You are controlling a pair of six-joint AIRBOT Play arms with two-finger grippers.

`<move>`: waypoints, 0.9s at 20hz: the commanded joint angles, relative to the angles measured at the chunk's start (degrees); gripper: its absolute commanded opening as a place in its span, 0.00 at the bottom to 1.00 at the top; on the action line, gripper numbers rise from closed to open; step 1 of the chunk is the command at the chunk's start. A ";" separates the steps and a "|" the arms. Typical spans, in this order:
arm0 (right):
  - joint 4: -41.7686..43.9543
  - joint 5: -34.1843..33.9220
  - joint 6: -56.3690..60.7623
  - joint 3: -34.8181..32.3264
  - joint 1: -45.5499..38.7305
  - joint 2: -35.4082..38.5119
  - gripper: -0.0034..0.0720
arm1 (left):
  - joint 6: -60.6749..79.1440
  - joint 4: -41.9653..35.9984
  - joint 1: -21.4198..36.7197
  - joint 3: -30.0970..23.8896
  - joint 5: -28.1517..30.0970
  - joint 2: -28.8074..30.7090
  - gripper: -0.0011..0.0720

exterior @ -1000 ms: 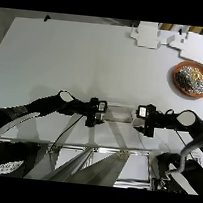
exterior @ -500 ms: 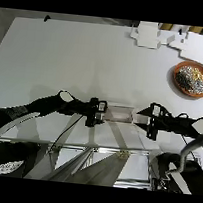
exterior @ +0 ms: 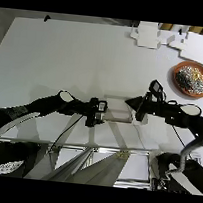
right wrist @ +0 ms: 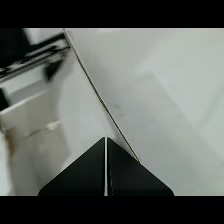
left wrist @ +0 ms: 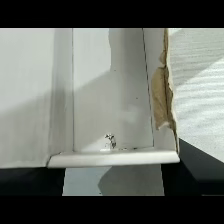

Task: Fold the box and place the chain.

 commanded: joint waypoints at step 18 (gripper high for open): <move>-43.39 11.23 -3.04 4.46 -1.75 6.25 0.31 | 0.02 0.02 0.02 -0.02 -0.02 0.02 0.48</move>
